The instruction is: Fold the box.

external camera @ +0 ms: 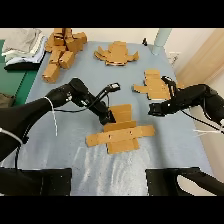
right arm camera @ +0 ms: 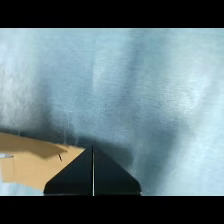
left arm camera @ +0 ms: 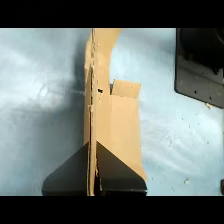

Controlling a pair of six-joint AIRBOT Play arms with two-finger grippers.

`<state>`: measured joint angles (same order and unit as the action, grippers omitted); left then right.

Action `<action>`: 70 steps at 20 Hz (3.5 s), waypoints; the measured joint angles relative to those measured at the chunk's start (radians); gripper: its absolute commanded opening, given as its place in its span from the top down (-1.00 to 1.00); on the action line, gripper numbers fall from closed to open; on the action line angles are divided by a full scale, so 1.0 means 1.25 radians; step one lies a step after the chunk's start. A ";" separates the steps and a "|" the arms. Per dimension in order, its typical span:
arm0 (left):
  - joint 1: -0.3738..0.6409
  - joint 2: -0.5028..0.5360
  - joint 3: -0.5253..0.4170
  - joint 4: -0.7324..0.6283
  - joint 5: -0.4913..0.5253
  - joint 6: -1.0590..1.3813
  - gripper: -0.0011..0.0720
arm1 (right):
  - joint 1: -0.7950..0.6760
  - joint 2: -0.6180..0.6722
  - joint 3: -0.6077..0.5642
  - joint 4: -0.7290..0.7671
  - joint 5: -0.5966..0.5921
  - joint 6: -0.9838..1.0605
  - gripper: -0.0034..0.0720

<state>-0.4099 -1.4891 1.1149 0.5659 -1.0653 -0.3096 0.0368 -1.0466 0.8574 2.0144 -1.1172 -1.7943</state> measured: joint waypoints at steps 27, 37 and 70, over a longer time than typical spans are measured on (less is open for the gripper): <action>-0.070 -0.027 -0.031 0.013 0.050 -0.070 0.94 | 0.069 0.098 -0.050 -0.029 -0.120 0.095 0.90; -0.070 -0.028 -0.031 0.014 0.050 -0.074 0.94 | 0.271 0.187 -0.205 0.007 -0.115 0.100 0.90; -0.070 -0.028 -0.031 0.014 0.050 -0.074 0.93 | 0.734 0.390 -0.376 -0.481 0.092 -0.072 -0.54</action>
<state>-0.4976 -1.5238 1.0763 0.5835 -1.0027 -0.4019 0.9539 -0.5587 0.3874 1.4128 -1.0016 -1.8843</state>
